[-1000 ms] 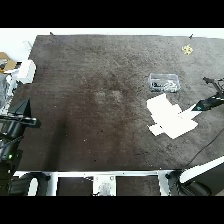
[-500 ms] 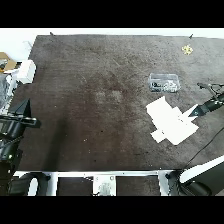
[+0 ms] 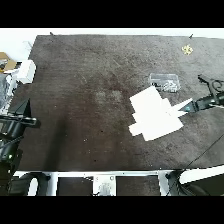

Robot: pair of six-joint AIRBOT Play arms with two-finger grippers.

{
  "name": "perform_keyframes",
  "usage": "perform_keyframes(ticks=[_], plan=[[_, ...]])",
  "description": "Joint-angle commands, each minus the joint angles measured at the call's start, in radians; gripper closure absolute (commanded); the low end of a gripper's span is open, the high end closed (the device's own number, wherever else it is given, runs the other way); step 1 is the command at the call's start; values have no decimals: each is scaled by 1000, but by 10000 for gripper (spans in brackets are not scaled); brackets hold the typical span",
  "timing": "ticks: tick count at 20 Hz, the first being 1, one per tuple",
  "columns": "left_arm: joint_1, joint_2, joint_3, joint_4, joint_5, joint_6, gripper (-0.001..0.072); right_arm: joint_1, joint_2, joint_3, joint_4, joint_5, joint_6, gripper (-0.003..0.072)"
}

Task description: Fold the box and place the chain.

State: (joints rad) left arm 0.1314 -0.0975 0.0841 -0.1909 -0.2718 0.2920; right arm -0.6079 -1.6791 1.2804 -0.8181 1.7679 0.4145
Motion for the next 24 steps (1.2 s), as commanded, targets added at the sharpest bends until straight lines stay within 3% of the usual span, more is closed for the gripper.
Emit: perform_keyframes(ticks=[1,6,11,15,16,17,18,19,21,24], plan=[[0,1,0,0,2,0,698,93,155,-273,241,-150,9,685],[0,1,0,0,-1,0,698,336,297,-566,552,-537,87,685],[0,0,1,-3,-10,0,698,645,299,-570,655,-976,128,684],[0,1,1,-2,-69,-3,696,785,297,-548,658,-1286,128,684],[0,0,1,5,-114,29,541,803,296,-548,628,-1316,119,684],[0,0,1,8,-160,59,198,814,293,-548,600,-1336,103,684],[0,0,1,7,-193,55,147,823,289,-548,598,-1344,69,684],[0,0,1,8,-233,57,180,829,286,-548,599,-1346,26,684],[0,-1,1,7,-307,56,180,850,275,-547,598,-1375,-9,684],[0,-87,27,-3,-370,9,181,866,257,-547,612,-1403,-37,684]])
